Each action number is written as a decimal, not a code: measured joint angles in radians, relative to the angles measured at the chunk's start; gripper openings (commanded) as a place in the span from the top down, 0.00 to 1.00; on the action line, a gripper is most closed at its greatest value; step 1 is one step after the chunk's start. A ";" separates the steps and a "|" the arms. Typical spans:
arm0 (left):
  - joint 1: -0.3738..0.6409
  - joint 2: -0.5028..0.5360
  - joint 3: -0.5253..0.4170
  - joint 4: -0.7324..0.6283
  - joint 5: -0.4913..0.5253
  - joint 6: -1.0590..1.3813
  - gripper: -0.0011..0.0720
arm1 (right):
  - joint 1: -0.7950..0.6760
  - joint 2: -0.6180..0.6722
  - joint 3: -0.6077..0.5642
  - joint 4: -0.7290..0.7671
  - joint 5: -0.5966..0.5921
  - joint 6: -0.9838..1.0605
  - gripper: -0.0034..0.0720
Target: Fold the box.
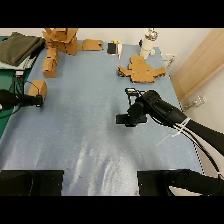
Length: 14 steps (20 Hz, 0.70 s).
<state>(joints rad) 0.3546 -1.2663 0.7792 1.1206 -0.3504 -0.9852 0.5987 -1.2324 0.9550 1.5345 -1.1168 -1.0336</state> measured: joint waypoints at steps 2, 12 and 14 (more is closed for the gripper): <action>0.008 -0.093 0.092 -0.001 -0.002 -0.024 0.27 | 0.000 0.000 0.000 0.003 0.000 0.000 0.95; -0.033 -0.406 0.416 0.000 -0.029 -0.060 0.27 | 0.000 0.000 0.000 0.014 0.008 0.000 0.95; -0.033 -0.425 0.435 0.000 -0.029 -0.060 0.27 | 0.000 0.000 0.000 0.014 0.008 0.000 0.95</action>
<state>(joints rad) 0.3218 -1.6909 1.2144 1.1206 -0.3798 -1.0454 0.5987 -1.2324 0.9546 1.5490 -1.1084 -1.0336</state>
